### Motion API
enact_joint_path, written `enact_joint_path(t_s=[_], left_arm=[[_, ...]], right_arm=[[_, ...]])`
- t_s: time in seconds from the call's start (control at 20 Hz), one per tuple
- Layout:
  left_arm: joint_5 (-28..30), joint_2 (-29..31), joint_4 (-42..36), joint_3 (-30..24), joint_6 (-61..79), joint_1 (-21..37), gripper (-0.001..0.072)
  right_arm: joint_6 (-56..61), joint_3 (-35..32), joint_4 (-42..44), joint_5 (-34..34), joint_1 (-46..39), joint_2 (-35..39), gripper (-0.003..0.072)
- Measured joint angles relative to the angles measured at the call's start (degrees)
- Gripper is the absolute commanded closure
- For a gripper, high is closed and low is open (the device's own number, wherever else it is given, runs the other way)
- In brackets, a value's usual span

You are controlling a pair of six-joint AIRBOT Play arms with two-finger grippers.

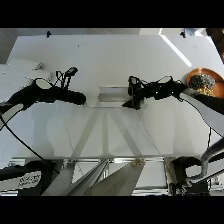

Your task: Fold the box and place the chain.

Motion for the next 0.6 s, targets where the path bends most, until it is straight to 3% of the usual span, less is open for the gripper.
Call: enact_joint_path(t_s=[0.6], left_arm=[[3.1, -0.8, 7.1, 0.0, -5.9, -2.3, 0.0707]], right_arm=[[0.0, 0.0, 0.0, 0.0, 0.0, 0.0, 0.0154]])
